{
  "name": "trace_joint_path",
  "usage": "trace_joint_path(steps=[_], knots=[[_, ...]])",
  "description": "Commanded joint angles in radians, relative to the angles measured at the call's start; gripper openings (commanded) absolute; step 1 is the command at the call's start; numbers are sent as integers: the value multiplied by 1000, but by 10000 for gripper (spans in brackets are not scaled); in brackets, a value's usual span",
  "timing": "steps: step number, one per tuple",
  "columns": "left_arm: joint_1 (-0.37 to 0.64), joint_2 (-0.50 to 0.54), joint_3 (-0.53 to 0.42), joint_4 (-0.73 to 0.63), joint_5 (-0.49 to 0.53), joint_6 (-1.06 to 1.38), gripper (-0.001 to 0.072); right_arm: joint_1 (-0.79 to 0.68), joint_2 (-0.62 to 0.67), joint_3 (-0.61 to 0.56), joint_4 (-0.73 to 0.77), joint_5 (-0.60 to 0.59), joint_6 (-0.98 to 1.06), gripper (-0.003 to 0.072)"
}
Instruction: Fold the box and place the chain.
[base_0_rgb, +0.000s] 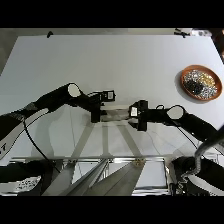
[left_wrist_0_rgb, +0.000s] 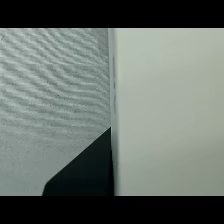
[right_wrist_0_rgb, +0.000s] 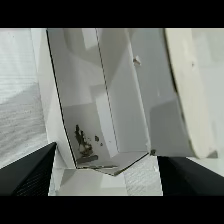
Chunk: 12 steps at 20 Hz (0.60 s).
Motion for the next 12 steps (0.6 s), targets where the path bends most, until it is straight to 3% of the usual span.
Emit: trace_joint_path(steps=[1,5,12], knots=[[-1,1,0,0,0,0,13,0,-14,1,17,71,-16,685],[-1,1,0,0,0,0,13,0,-87,1,19,104,-50,681],[-1,1,0,0,0,0,13,0,-106,13,105,108,-148,664]])
